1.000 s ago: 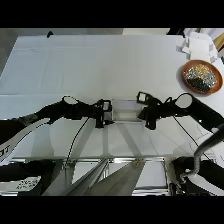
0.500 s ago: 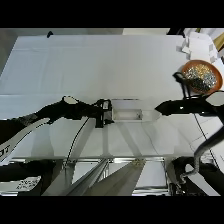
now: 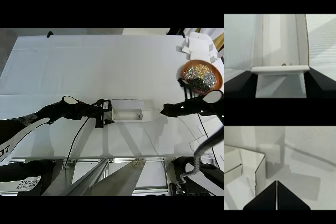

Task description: Fold the box and place the chain.

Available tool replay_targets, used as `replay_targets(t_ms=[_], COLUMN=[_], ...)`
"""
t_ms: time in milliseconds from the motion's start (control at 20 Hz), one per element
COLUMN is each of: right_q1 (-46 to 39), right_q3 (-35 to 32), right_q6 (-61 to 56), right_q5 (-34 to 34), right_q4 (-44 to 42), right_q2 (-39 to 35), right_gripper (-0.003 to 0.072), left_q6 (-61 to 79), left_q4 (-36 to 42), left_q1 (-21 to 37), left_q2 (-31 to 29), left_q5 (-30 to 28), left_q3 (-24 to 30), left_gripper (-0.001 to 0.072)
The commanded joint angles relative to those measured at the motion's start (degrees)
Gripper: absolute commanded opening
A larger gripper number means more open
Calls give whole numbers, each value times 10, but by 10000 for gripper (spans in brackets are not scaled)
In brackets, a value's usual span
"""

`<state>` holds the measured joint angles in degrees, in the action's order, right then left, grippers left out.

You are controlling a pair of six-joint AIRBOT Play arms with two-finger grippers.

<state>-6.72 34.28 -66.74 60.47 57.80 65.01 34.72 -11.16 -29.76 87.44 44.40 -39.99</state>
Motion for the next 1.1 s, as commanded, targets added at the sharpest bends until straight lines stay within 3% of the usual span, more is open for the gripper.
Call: replay_targets(t_ms=[0,600,800,900,1050], right_q1=[34,52,52,55,85], right_q3=[0,0,0,0,0], right_q6=[-7,68,68,68,68], right_q5=[3,11,14,15,13], right_q4=[0,-118,-124,-134,-132], right_q2=[54,61,30,11,7], right_gripper=[12,16,66,181,202], left_q6=[-1,-1,-1,-1,-1], left_q4=[0,0,0,0,0], left_q1=[0,0,0,0,0], left_q2=[0,0,0,0,0], left_q5=[0,0,0,0,0], left_q3=[0,0,0,0,0], left_gripper=[150,150,150,150,150])
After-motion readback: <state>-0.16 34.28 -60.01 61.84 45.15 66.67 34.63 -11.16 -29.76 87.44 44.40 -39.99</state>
